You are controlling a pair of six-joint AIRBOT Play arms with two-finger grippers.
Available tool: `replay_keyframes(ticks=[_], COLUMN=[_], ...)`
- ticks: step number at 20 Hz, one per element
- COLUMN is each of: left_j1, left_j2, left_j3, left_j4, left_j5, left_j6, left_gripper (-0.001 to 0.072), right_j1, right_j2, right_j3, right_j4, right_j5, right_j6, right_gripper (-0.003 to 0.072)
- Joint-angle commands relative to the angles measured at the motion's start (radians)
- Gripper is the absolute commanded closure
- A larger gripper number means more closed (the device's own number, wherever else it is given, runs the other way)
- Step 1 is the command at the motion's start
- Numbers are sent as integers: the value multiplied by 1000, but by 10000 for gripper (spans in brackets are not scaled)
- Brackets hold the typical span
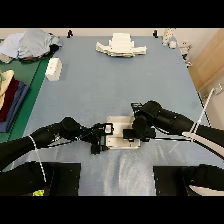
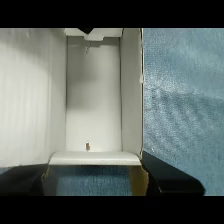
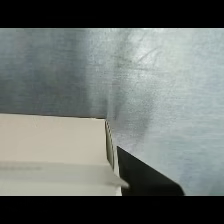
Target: Fold the box.
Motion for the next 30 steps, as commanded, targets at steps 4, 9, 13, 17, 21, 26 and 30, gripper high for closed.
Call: replay_keyframes(ticks=[4,9,13,17,21,26,30], left_j1=[0,0,0,0,0,0,0], left_j2=[0,0,0,0,0,0,0], left_j3=[1,1,1,1,1,1,1], left_j4=[0,0,0,0,0,0,0], left_j5=[0,0,0,0,0,0,0], left_j6=[0,0,0,0,0,0,0], left_gripper=[201,202,202,202,202,202,202], right_j1=[28,41,41,41,41,41,41], right_j2=[-29,-32,-25,-16,-16,-16,-13], right_j3=[7,7,7,7,7,7,7], right_j4=[-57,-62,-42,-41,-43,-43,-23], right_j5=[-5,-4,-6,-10,-11,-25,-58], right_j6=[79,79,69,68,68,63,35], right_gripper=[411,685,154,153,371,679,8])
